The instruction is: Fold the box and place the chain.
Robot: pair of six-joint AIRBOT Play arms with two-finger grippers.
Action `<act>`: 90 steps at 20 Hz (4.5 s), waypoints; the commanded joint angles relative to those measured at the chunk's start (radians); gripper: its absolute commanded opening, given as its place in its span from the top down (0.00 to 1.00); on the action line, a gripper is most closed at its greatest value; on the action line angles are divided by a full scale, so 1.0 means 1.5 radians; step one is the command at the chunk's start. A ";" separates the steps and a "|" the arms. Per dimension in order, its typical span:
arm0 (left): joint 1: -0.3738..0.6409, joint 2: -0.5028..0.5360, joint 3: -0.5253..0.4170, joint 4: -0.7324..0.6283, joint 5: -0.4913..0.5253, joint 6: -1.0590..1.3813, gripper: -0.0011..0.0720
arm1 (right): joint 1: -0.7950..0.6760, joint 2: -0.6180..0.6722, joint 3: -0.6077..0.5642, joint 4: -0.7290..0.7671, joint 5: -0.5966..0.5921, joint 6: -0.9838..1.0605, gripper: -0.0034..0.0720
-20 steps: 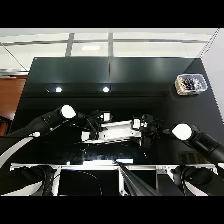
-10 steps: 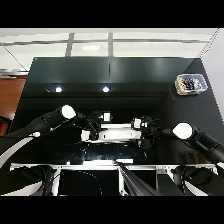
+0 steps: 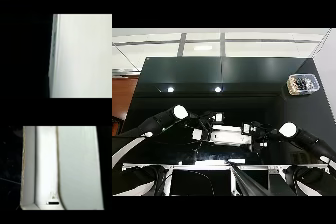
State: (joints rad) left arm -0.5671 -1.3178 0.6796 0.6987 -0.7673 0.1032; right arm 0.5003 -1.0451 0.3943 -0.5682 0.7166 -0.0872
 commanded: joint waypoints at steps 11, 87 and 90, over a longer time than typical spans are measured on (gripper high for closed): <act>0.001 0.001 0.000 0.000 0.000 -0.001 0.94 | 0.000 -0.032 -0.001 0.007 -0.050 -0.035 0.02; 0.001 0.207 -0.107 0.205 0.031 -0.192 0.01 | 0.001 -0.036 -0.009 0.012 -0.062 -0.035 0.81; -0.002 0.180 -0.107 0.159 0.036 -0.191 0.03 | 0.001 -0.036 -0.009 0.012 -0.062 -0.034 0.81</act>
State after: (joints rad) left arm -0.5602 -1.0203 0.5304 0.9684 -0.7597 -0.2070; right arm 0.5007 -1.0981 0.3813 -0.5507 0.6239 -0.1387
